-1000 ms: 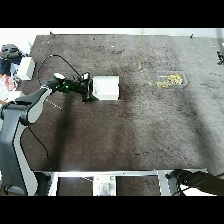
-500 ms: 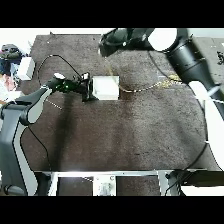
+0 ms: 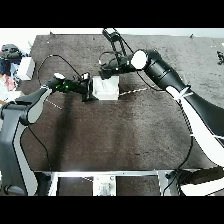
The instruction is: Fold the box and place the chain.
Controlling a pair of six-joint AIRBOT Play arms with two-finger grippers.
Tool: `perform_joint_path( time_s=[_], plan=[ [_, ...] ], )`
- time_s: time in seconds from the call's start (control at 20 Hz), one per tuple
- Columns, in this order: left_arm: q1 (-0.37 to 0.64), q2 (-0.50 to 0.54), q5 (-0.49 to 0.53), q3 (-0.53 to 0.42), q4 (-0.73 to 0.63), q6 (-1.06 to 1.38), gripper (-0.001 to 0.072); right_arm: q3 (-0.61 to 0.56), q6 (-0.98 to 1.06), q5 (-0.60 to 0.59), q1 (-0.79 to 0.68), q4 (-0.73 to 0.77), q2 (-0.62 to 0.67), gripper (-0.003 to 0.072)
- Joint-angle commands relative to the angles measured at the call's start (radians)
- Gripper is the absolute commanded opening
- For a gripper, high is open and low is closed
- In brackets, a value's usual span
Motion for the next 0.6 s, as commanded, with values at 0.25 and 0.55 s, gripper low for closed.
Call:
perform_joint_path(
  time_s=[0.25,0.55],
  plan=[
    [0.000,0.000,0.000,0.000,0.000,0.000,0.0288,-0.092,0.141,0.160,-0.273,-0.074,0.011,0.0304],
    [0.000,0.000,0.000,0.000,0.000,0.000,0.0287,-0.413,0.283,-0.006,-0.544,0.010,0.045,0.0306]
  ],
)
